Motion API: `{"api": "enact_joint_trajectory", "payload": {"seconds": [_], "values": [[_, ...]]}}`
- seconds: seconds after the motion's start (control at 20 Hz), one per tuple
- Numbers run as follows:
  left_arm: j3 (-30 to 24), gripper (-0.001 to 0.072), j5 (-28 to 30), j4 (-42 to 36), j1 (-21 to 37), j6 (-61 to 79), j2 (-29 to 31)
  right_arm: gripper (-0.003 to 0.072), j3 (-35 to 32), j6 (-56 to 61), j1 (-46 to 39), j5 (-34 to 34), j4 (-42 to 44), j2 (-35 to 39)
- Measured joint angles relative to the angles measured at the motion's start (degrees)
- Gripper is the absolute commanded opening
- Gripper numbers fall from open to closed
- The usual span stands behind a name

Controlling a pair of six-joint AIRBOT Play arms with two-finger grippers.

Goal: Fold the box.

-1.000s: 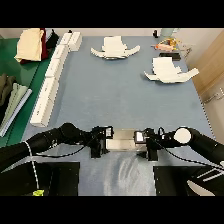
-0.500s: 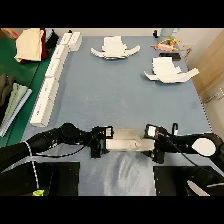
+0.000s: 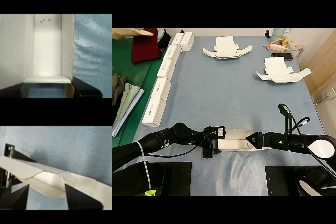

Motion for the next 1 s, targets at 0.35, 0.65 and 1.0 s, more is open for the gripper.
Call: {"api": "enact_joint_trajectory", "payload": {"seconds": [0.35,0.65,1.0], "values": [[0.0,0.0525,0.0,0.0,0.0,0.0,0.0,0.0097,0.0,-8.0,2.7,-3.0,18.9,-8.5],[0.0,0.0525,0.0,0.0,0.0,0.0,0.0,0.0097,5.0,-17.9,1.9,-7.2,27.8,-18.6],[0.0,0.0525,0.0,0.0,0.0,0.0,0.0,0.0083,13.8,-23.3,0.6,-7.4,19.2,-31.8]]}}
